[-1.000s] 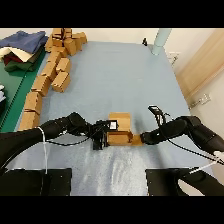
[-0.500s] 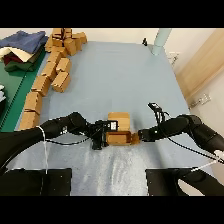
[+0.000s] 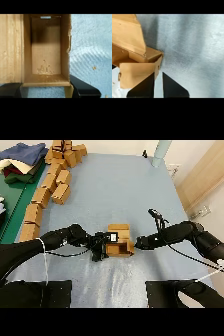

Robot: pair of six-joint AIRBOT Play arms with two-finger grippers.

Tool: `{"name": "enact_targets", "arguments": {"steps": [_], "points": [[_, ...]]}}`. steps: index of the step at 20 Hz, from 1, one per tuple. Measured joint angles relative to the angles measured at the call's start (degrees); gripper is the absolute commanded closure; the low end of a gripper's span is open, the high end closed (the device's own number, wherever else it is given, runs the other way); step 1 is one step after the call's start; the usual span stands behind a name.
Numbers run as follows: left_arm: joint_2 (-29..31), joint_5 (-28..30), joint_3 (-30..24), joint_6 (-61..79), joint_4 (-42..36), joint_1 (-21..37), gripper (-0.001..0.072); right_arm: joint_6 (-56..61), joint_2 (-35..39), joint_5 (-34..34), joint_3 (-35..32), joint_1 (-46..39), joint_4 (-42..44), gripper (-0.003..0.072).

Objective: Fold the box.

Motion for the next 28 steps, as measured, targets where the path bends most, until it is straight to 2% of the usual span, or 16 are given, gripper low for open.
{"name": "enact_targets", "arguments": {"steps": [1, 2, 3, 11, 15, 22, 28], "points": [[0.00, 0.02, -0.02, -0.28, 0.00, 0.00, 0.0182, 0.00, 0.00, -0.13, 0.11, -0.02, 0.68, 0.0520], [0.00, 0.02, 0.00, -0.48, 0.00, 0.00, 0.0182, 0.00, 0.00, -0.17, 0.17, 0.00, 1.11, 0.0424], [0.00, 0.07, -0.02, -0.72, -0.02, 0.00, 0.0182, 0.00, 0.00, -0.33, 0.26, -0.02, 1.57, 0.0268], [0.00, 0.13, 0.00, -1.27, -0.07, 0.00, 0.0182, 0.00, -0.63, -1.33, 0.37, 0.39, 4.26, 0.0263], [0.00, 0.15, 0.00, -1.27, -0.07, 0.00, 0.0182, 0.63, -2.73, 1.75, 0.87, 4.13, 3.69, 0.0263], [0.00, 0.20, 0.09, -1.31, -0.04, 0.00, 0.0182, 17.20, -7.65, 4.15, 5.14, 14.93, -12.31, 0.0264], [0.00, 0.20, 0.17, -1.31, 0.00, 0.00, 0.0182, 27.67, -13.25, 3.54, 8.79, 20.02, -21.22, 0.0265]]}}
